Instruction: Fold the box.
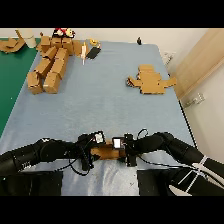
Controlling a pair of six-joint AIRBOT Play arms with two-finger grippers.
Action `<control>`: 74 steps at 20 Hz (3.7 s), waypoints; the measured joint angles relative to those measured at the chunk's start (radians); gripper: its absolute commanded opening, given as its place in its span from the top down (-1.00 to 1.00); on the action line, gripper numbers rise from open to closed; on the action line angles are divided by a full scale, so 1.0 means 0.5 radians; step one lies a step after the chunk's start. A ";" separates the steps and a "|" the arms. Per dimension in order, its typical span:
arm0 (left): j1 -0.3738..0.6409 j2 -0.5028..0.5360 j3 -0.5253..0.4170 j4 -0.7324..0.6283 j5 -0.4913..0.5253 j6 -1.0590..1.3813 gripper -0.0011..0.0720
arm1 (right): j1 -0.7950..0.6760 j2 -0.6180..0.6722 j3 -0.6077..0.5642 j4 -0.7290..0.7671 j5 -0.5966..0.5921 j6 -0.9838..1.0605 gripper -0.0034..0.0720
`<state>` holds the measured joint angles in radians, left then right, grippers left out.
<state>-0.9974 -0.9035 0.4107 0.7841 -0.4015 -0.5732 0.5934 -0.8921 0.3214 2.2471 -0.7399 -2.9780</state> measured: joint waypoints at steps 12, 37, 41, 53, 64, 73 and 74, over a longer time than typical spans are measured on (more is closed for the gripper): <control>0.027 0.071 0.005 0.219 -0.153 -0.161 0.94 | 0.001 0.000 0.000 0.002 -0.004 0.001 -0.40; 0.952 0.982 -0.553 0.140 -0.754 -2.369 0.94 | 0.001 0.000 0.000 0.000 -0.004 0.001 -0.40; 0.851 0.835 -0.565 0.047 -0.587 -2.353 0.94 | 0.001 0.000 0.000 0.000 -0.004 0.001 -0.40; 0.399 0.598 -0.567 -0.204 -0.134 -2.327 0.94 | 0.001 0.000 0.000 -0.001 -0.005 0.001 -0.40; 0.365 0.590 -0.497 -0.416 -0.062 -2.198 0.93 | 0.001 0.000 0.000 0.000 -0.005 0.000 -0.40; 0.365 0.588 -0.456 -0.450 -0.130 -2.194 0.20 | 0.001 0.000 0.000 0.000 -0.005 0.001 -0.40; 0.365 0.588 -0.456 -0.453 -0.128 -2.197 0.20 | 0.001 0.000 0.000 0.000 -0.005 0.001 -0.40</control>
<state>-0.8146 -0.6094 0.1825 0.5575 -0.4656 -1.6714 0.5938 -0.8921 0.3214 2.2471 -0.7422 -2.9776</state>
